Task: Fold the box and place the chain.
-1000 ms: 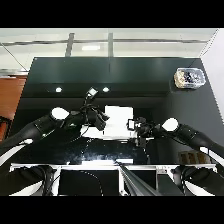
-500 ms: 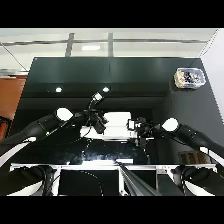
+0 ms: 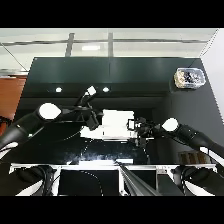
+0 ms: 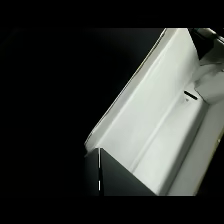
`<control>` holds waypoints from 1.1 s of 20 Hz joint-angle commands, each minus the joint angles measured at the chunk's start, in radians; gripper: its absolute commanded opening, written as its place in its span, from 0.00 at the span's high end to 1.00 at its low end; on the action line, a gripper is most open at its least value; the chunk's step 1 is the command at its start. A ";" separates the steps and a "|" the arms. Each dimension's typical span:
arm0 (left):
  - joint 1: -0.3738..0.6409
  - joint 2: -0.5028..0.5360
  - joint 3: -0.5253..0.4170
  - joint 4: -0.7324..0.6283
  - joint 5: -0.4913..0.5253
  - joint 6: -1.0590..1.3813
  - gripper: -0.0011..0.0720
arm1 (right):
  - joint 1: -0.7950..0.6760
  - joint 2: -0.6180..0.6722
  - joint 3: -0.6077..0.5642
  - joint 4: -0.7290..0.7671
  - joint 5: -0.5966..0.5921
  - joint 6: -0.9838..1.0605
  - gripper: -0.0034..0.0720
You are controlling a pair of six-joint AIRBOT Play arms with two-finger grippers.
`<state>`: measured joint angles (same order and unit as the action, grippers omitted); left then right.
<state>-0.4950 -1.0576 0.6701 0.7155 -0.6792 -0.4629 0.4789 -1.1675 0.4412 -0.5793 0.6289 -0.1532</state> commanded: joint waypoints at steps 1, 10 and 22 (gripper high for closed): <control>0.076 0.095 -0.014 0.141 -0.275 0.051 0.95 | 0.001 0.000 0.000 0.000 0.000 0.000 0.43; 0.090 0.037 -0.110 0.145 -0.245 0.451 0.02 | 0.001 0.000 0.000 0.000 0.000 0.000 0.43; 0.002 -0.143 -0.110 -0.003 -0.091 0.647 0.36 | 0.001 0.000 0.000 0.000 0.000 0.000 0.43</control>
